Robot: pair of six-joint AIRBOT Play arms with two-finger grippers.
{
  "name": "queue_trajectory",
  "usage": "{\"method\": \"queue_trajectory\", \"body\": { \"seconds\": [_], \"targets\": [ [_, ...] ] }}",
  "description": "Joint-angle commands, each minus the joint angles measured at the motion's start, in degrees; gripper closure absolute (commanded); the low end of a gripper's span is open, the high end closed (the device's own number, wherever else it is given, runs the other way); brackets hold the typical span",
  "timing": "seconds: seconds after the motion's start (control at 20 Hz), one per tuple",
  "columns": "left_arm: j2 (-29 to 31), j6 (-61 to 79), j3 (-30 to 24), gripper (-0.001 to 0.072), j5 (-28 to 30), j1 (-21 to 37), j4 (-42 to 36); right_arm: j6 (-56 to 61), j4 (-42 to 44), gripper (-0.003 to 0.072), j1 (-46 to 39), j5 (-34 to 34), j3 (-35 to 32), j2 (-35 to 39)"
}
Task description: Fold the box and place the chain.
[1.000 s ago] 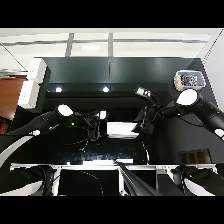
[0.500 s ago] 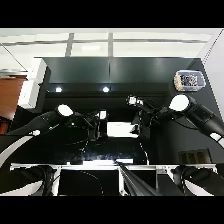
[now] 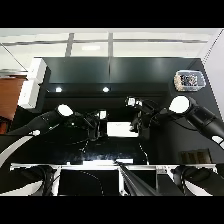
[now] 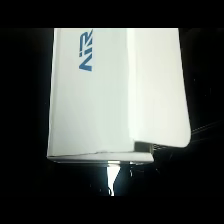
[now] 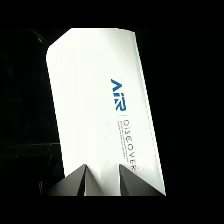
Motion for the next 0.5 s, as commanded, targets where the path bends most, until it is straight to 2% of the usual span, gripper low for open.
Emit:
{"method": "queue_trajectory", "body": {
  "seconds": [0.0, 0.35, 0.4, 0.45],
  "targets": [
    [-0.04, 0.02, 0.04, 0.0373, -0.07, -0.04, 0.04, 2.23, -2.69, 0.0450, 2.32, -2.95, 0.00, 0.09],
    [-0.04, 0.02, 0.04, 0.0373, -0.13, -0.04, 0.07, 3.69, -2.75, 0.0449, 2.82, -4.68, 0.00, 0.09],
    [-0.04, 0.02, 0.04, 0.0373, -0.13, -0.04, 0.07, 3.72, -2.73, 0.0413, 2.82, -4.61, 0.00, 0.09],
    [-0.04, 0.02, 0.04, 0.0373, -0.13, -0.04, 0.07, 3.76, -2.73, 0.0225, 2.82, -4.79, 0.00, 0.09]
  ]
}}
